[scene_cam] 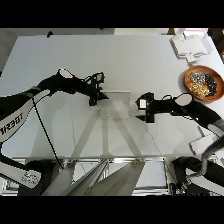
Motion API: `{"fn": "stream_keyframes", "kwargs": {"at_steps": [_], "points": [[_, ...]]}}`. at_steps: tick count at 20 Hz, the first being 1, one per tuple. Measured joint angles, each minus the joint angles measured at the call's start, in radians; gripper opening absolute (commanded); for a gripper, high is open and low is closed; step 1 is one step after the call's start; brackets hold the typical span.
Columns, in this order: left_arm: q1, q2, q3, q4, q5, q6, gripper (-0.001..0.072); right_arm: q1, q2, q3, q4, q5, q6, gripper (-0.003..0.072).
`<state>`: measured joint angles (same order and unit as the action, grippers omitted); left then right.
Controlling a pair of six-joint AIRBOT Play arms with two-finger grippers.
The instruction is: Fold the box and place the chain.
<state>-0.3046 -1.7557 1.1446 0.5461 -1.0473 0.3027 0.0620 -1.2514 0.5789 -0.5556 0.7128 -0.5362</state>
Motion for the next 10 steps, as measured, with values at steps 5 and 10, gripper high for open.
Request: {"fn": "stream_keyframes", "kwargs": {"at_steps": [5,10], "points": [[0.0,0.0,0.0,0.0,0.0,0.0,0.0014,0.0,-0.115,-0.002,0.17,-0.013,-0.154,0.0691],[0.0,0.0,0.0,0.0,0.0,0.0,0.0014,0.0,-0.143,-0.002,0.309,0.028,-0.193,0.0692]]}}
